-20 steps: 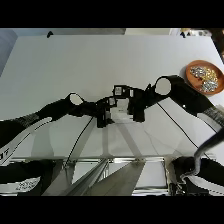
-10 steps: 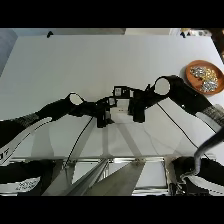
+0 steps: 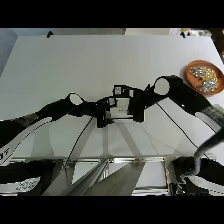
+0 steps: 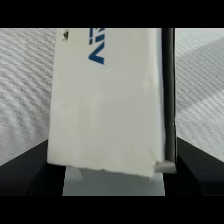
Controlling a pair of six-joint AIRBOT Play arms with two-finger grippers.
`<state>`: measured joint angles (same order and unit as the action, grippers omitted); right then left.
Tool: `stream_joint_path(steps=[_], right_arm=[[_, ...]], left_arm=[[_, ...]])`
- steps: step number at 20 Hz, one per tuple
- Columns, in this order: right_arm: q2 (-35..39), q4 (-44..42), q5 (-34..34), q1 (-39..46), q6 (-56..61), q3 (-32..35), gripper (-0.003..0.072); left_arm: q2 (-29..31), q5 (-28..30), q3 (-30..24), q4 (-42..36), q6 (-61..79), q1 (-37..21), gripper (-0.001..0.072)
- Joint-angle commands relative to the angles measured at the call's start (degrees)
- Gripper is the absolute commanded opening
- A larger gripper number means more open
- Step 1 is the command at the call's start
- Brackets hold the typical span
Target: Fold the box and place the chain.
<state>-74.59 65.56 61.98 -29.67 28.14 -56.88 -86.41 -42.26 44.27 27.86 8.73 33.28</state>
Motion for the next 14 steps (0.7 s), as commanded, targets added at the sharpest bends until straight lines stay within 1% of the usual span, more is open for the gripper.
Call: stream_joint_path(steps=[1, 3, 5, 7, 8, 11, 14], right_arm=[[-1.4, 0.2, -1.3, 0.0, 0.5, 0.0, 0.0156], [-1.4, 0.1, -0.9, 0.0, 0.5, 0.0, 0.0158], [-1.4, -0.1, 0.8, 0.0, 0.5, 0.0, 0.018], [-1.4, -0.1, 2.3, 0.0, 0.5, 0.0, 0.0181], [-1.4, -0.3, 2.6, 0.0, 0.5, 0.0, 0.02], [-1.4, -0.6, 2.8, 0.0, 0.5, 0.0, 0.0351], [-0.6, -0.6, 2.9, 0.0, 0.5, 0.0, 0.0357]], left_arm=[[0.0, 0.0, 0.0, 0.0, 0.0, 0.0, 0.0393], [0.0, 0.0, 0.0, 0.0, 0.0, 0.0, 0.0393], [0.0, 0.0, 0.0, 0.0, 0.0, 0.0, 0.0393], [0.0, 0.0, 0.0, 0.0, 0.0, 0.0, 0.0393], [0.0, 0.0, 0.0, 0.0, 0.0, 0.0, 0.0393], [0.0, 0.0, 0.0, 0.0, 0.0, 0.0, 0.0393], [0.0, 0.0, 0.0, 0.0, 0.0, 0.0, 0.0393]])
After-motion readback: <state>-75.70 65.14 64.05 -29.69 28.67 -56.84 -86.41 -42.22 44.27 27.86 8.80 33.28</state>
